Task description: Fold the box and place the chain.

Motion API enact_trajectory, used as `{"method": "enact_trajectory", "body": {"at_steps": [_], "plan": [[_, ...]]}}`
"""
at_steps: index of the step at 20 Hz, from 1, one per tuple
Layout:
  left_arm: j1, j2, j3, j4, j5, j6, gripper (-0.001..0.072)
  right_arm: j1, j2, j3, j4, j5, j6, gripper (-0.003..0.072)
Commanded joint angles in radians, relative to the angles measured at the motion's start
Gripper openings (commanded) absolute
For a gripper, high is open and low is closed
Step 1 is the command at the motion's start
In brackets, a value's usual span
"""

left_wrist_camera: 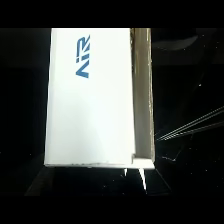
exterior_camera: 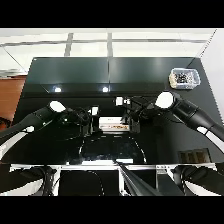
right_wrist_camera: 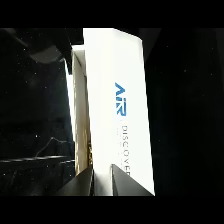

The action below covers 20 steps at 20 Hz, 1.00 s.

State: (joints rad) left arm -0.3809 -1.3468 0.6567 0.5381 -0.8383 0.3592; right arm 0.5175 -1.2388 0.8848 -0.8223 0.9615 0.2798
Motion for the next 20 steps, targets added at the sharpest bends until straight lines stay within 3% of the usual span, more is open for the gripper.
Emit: {"method": "enact_trajectory", "body": {"at_steps": [1, 2, 3, 13, 15, 20], "plan": [[-0.001, -0.001, 0.001, 0.000, 0.000, 0.000, 0.0277, 0.001, 0.000, 0.000, -0.001, 0.017, 0.000, 0.0097], [-0.001, -0.001, 0.001, 0.000, 0.000, 0.000, 0.0277, 0.001, 0.000, 0.000, -0.006, 0.025, 0.000, 0.0114], [-0.001, -0.001, 0.001, 0.000, 0.000, 0.000, 0.0277, 0.001, 0.000, 0.000, -0.021, 0.026, 0.001, 0.0199], [-0.001, -0.001, 0.001, 0.000, 0.000, 0.000, 0.0277, 0.006, -0.008, -0.040, -0.024, 0.032, 0.007, 0.0198], [-0.001, -0.001, 0.001, 0.000, 0.000, 0.000, 0.0277, 0.006, 0.002, -0.034, -0.022, 0.071, 0.087, 0.0197], [-0.001, -0.001, 0.001, 0.000, 0.001, 0.000, 0.0277, -0.018, 0.050, -0.027, -0.007, 0.251, 0.518, 0.0196]]}}
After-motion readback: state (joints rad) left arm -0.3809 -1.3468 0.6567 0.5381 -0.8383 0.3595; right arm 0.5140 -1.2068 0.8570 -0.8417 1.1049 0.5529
